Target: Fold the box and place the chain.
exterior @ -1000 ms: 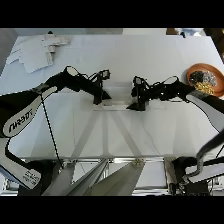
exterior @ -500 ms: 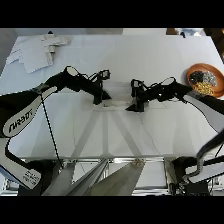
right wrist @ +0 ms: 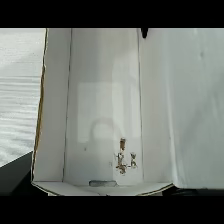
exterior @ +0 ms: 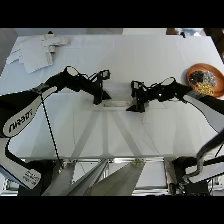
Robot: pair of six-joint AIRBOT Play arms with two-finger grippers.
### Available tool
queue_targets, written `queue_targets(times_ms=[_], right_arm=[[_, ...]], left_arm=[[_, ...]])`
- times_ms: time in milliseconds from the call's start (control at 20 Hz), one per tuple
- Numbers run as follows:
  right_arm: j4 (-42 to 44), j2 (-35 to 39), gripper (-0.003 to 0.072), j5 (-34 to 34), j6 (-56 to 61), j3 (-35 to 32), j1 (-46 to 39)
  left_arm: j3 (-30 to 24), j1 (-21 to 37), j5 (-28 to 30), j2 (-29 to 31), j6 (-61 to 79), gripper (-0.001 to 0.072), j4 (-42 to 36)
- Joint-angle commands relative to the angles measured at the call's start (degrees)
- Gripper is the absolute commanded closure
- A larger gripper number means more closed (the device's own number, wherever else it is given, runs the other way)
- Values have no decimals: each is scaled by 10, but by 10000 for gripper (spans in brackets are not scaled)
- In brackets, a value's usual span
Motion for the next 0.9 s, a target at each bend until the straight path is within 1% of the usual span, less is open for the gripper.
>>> queue_targets(times_ms=[0, 150, 250, 550, 600, 700, 850], right_arm=[[0, 0, -4, 4, 0, 0, 1], [1, 0, -1, 4, 0, 0, 1], [0, 0, 20, 2, 0, 0, -5], [0, 0, 29, 5, 0, 0, -17], [0, 0, 35, 5, 0, 0, -17], [0, 0, 87, 5, 0, 0, -17], [0, 0, 89, 5, 0, 0, -17]], left_arm=[[0, 0, 0, 0, 0, 697, 0], [0, 0, 0, 0, 0, 697, 0], [0, 0, 0, 0, 0, 697, 0], [0, 0, 0, 0, 0, 697, 0], [0, 0, 0, 0, 0, 697, 0], [0, 0, 0, 0, 0, 697, 0], [0, 0, 0, 0, 0, 697, 0]])
